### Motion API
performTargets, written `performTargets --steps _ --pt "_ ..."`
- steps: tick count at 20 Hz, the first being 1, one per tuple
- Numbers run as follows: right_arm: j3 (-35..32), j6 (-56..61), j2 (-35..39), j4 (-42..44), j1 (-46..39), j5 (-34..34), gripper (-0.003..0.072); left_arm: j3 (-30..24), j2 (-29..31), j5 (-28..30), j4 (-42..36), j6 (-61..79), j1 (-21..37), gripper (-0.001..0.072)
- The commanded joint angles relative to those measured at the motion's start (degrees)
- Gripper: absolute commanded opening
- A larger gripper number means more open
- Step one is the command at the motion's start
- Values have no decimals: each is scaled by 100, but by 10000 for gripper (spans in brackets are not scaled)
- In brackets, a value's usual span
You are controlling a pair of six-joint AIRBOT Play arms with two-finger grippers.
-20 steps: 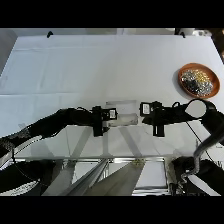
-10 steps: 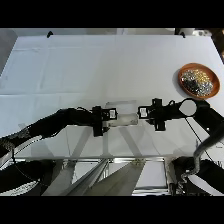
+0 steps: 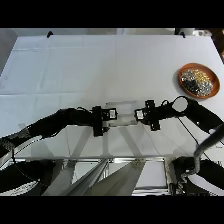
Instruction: Fold the box and place the chain.
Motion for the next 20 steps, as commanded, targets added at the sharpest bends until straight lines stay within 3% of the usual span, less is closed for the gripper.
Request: performTargets --steps 1,4,20 --pt "-2 -149 -186 437 7 -15 264 -2 -2 2 2 2 0 142" --pt "-4 -146 -234 437 7 79 175 -2 -2 2 4 2 -2 142" --pt "-4 -293 -236 879 306 -140 146 -2 -2 2 9 2 -2 142"
